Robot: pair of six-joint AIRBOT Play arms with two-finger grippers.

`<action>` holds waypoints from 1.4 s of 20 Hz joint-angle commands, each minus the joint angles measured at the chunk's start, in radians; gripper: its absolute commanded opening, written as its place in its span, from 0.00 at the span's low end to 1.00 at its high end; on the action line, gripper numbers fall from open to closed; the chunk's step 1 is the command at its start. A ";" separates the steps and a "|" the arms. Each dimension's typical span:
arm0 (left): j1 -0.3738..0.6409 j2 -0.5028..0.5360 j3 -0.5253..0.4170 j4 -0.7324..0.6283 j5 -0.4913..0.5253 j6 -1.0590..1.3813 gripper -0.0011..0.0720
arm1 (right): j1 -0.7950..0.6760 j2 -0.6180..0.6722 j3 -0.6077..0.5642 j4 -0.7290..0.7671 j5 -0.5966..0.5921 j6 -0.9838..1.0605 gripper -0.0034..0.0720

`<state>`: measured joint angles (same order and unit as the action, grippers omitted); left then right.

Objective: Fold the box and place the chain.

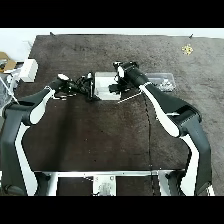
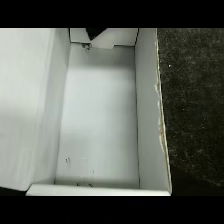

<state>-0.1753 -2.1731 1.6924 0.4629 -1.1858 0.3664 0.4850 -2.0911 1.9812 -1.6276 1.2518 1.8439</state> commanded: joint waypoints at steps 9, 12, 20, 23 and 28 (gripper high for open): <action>0.000 0.000 0.000 0.000 0.000 0.000 0.32 | 0.001 0.000 -0.013 -0.003 -0.037 0.069 0.12; 0.000 0.000 0.000 0.000 0.000 0.000 0.32 | 0.001 0.000 -0.013 -0.006 -0.037 0.091 0.07; 0.000 0.000 0.000 0.000 0.000 0.000 0.32 | 0.000 0.010 -0.011 -0.006 -0.040 0.067 0.62; 0.000 0.000 0.000 0.000 0.000 0.000 0.32 | 0.000 0.028 -0.011 -0.005 -0.020 0.056 0.62; 0.000 0.000 0.000 0.000 0.000 0.000 0.32 | -0.011 0.098 0.004 -0.012 0.009 -0.074 0.65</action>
<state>-0.1753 -2.1731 1.6924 0.4637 -1.1854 0.3676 0.4828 -2.0304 1.9755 -1.6333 1.2415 1.8496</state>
